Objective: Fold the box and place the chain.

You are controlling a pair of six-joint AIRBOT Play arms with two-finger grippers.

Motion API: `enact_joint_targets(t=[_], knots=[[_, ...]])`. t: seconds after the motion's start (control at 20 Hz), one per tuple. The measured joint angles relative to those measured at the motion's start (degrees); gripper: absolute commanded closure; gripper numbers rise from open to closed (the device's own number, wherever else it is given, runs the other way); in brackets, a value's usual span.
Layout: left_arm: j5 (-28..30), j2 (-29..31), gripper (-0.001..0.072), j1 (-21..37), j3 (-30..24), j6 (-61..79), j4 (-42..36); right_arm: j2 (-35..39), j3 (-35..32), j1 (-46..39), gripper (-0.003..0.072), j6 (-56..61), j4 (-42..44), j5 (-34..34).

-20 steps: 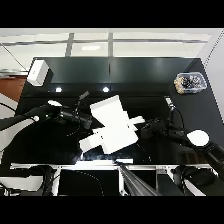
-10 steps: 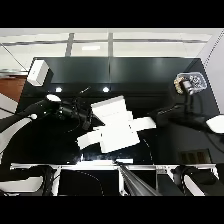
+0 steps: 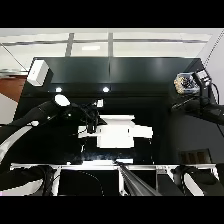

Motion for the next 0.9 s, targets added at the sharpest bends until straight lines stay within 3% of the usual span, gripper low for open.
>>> enact_joint_targets(t=[0.3,0.9], knots=[[2.43,-1.31,0.0683,-0.66,-1.46,0.31,0.57,-0.35,-4.07,6.49,-0.0020,-8.76,1.95,0.57],[4.66,-1.18,0.0684,-0.76,-2.56,-0.81,-2.62,-3.17,-11.78,19.61,-0.0020,-16.26,2.56,-5.38]])
